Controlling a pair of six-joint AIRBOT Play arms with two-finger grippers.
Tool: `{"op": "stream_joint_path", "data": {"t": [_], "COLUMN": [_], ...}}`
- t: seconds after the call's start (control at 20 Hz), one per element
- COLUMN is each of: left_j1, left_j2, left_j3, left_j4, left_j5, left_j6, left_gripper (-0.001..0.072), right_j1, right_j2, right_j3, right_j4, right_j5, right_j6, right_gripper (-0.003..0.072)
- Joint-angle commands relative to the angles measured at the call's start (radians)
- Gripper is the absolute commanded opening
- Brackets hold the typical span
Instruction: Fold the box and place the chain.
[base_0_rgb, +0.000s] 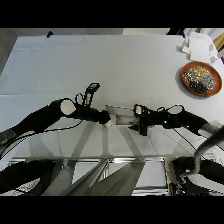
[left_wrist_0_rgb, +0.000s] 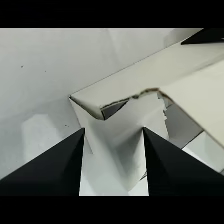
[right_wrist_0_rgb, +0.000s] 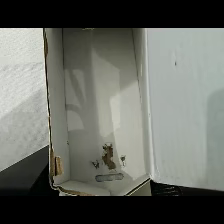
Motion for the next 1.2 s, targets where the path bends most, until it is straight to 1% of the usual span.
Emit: {"op": "stream_joint_path", "data": {"t": [0.0, 0.1, 0.2, 0.35, 0.45, 0.6, 0.65, 0.75, 0.85, 0.95, 1.1, 1.15], "left_j1": [-0.027, -0.045, -0.064, -0.073, -0.073, -0.073, -0.073, -0.08, -0.1, -0.116, -0.127, -0.13], "left_j2": [-0.011, -0.031, -0.057, -0.082, -0.085, -0.107, -0.122, -0.152, -0.18, -0.212, -0.269, -0.28], "left_j3": [0.018, 0.04, 0.087, 0.166, 0.214, 0.304, 0.33, 0.367, 0.404, 0.441, 0.505, 0.519], "left_j4": [0.079, 0.109, 0.186, 0.321, 0.375, 0.427, 0.447, 0.448, 0.448, 0.447, 0.459, 0.47], "left_j5": [0.0, -0.013, -0.054, -0.161, -0.237, -0.403, -0.436, -0.445, -0.443, -0.464, -0.606, -0.634], "left_j6": [-0.105, -0.151, -0.237, -0.412, -0.485, -0.571, -0.622, -0.697, -0.71, -0.711, -0.773, -0.777], "left_gripper": [0.0412, 0.0413, 0.0414, 0.0415, 0.0415, 0.0415, 0.0415, 0.0415, 0.0415, 0.0414, 0.0413, 0.0413], "right_j1": [0.0, 0.0, 0.0, 0.0, 0.0, 0.0, 0.0, 0.0, 0.0, 0.0, 0.0, 0.0], "right_j2": [0.0, 0.0, 0.0, 0.0, 0.0, 0.0, 0.0, 0.0, 0.0, 0.0, 0.0, 0.0], "right_j3": [0.0, 0.0, 0.0, 0.0, 0.0, 0.0, 0.0, 0.0, 0.0, 0.0, 0.0, 0.0], "right_j4": [0.0, 0.0, 0.0, 0.0, 0.0, 0.0, 0.0, 0.0, 0.0, 0.0, 0.0, 0.0], "right_j5": [0.0, 0.0, 0.0, 0.0, 0.0, 0.0, 0.0, 0.0, 0.0, 0.0, 0.0, 0.0], "right_j6": [0.0, 0.0, 0.0, 0.0, 0.0, 0.0, 0.0, 0.0, 0.0, 0.0, 0.0, 0.0], "right_gripper": [0.0382, 0.0382, 0.0382, 0.0382, 0.0382, 0.0382, 0.0382, 0.0382, 0.0382, 0.0382, 0.0382, 0.0382]}}
